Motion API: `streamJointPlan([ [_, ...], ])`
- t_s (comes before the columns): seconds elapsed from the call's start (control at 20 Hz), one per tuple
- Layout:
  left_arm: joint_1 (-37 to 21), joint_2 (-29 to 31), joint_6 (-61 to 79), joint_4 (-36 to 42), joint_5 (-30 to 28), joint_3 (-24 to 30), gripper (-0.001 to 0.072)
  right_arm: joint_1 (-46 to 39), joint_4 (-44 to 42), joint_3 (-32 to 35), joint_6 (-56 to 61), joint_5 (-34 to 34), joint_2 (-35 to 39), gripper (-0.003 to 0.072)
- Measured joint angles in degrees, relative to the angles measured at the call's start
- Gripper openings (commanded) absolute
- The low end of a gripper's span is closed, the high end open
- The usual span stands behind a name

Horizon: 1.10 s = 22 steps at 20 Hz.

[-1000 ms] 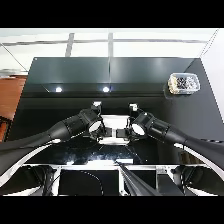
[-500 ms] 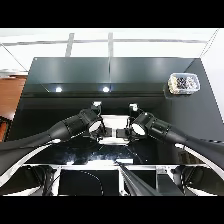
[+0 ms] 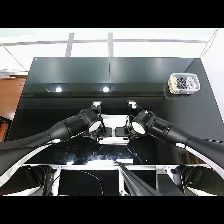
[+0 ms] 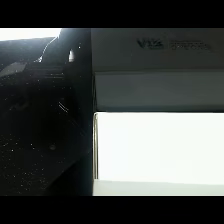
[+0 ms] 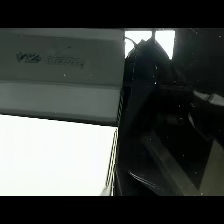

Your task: Fold the box and place the chain.

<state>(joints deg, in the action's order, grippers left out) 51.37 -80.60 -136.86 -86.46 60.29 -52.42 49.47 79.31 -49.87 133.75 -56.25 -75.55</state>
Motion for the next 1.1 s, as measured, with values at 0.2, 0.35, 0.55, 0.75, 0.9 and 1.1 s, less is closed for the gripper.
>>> streamJointPlan([
  [0.2, 0.00, 0.00, 0.02, 0.00, 0.00, -0.02, 0.0027, 0.35, 0.52, -0.11, -0.04, 0.17, -0.52, 0.0103],
  [0.35, 0.00, 0.00, 0.04, 0.00, 0.00, 0.00, 0.0027, 0.46, 0.57, -0.11, -0.07, 0.46, -0.74, 0.0102],
  [0.55, 0.00, 0.00, 0.07, -0.02, 0.04, -0.02, 0.0027, 0.55, 0.55, -1.14, 0.02, -0.22, -1.75, 0.0102],
  [0.75, -0.02, 0.00, 0.02, -0.07, 0.24, 0.00, 0.0027, 0.57, 1.07, -3.10, 0.04, -1.66, -3.37, 0.0102],
  [0.9, -0.02, 0.00, 0.11, -0.07, 0.20, 0.00, 0.0027, 0.59, 1.49, -3.67, 0.07, -2.71, -3.87, 0.0098],
  [1.1, -0.02, 0.00, 0.15, -0.07, 0.13, 0.00, 0.0027, 0.59, 1.84, -3.89, 0.68, -3.72, -4.11, 0.0010],
])
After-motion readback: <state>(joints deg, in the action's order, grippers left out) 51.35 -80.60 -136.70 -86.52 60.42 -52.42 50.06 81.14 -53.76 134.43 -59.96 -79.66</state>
